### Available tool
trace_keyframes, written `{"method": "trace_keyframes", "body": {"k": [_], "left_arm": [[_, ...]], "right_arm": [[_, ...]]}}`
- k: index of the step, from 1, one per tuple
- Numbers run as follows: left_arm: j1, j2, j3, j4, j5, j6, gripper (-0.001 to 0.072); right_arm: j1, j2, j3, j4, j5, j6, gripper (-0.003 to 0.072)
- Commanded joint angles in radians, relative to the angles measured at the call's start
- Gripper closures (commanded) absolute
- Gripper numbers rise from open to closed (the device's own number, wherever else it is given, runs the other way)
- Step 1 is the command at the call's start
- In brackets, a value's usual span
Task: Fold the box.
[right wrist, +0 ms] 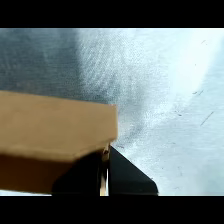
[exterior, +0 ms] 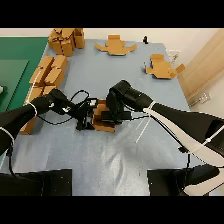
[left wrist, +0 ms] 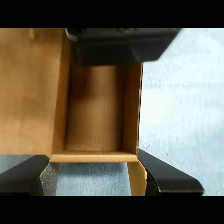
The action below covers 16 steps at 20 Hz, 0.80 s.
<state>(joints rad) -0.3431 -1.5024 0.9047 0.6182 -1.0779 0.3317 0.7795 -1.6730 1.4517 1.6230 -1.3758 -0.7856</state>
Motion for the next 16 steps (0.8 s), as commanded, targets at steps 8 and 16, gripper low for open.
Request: {"method": "trace_keyframes", "body": {"k": [8,16], "left_arm": [[0.0,0.001,0.001,0.001,0.0,0.007,0.06],[0.0,0.001,0.001,0.002,0.001,0.007,0.06]], "right_arm": [[0.002,-0.005,0.014,0.014,-0.021,0.001,0.0306],[0.002,-0.048,0.039,-0.046,-0.09,0.014,0.0545]]}}
